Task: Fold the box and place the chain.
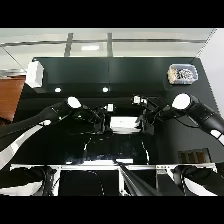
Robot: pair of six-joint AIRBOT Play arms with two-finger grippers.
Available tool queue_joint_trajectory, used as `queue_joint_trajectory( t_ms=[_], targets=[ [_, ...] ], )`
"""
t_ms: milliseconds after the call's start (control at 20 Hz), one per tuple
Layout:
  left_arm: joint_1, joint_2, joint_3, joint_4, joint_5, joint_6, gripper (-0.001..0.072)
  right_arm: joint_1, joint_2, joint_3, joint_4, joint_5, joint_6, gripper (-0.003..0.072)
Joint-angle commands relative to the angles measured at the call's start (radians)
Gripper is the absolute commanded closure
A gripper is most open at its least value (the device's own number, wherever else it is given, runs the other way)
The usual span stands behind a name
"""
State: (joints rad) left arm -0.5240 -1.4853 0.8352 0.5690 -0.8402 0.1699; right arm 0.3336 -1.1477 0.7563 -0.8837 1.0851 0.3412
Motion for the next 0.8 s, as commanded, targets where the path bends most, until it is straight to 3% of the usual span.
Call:
queue_joint_trajectory(
  t_ms=[0,200,300,350,600,750],
  targets=[
    [0.000,0.000,0.000,-0.002,-0.002,-0.002,0.0376,-0.003,0.018,0.016,-0.005,0.074,0.035,0.0410],
    [0.000,0.000,0.000,-0.002,-0.002,-0.002,0.0376,-0.040,0.076,0.064,0.002,0.196,0.278,0.0411],
    [0.000,0.000,0.000,-0.002,-0.002,-0.002,0.0376,-0.058,0.079,0.060,0.015,0.232,0.480,0.0615],
    [0.000,0.000,0.000,-0.002,-0.002,-0.002,0.0376,-0.058,0.079,0.046,0.033,0.223,0.573,0.0676],
    [0.000,0.000,0.000,-0.002,-0.002,-0.002,0.0376,-0.058,0.074,-0.089,0.394,0.010,0.643,0.0678],
    [0.000,0.000,0.000,-0.002,-0.002,-0.002,0.0376,-0.058,0.050,-0.134,0.446,-0.097,0.660,0.0677]
  ],
)
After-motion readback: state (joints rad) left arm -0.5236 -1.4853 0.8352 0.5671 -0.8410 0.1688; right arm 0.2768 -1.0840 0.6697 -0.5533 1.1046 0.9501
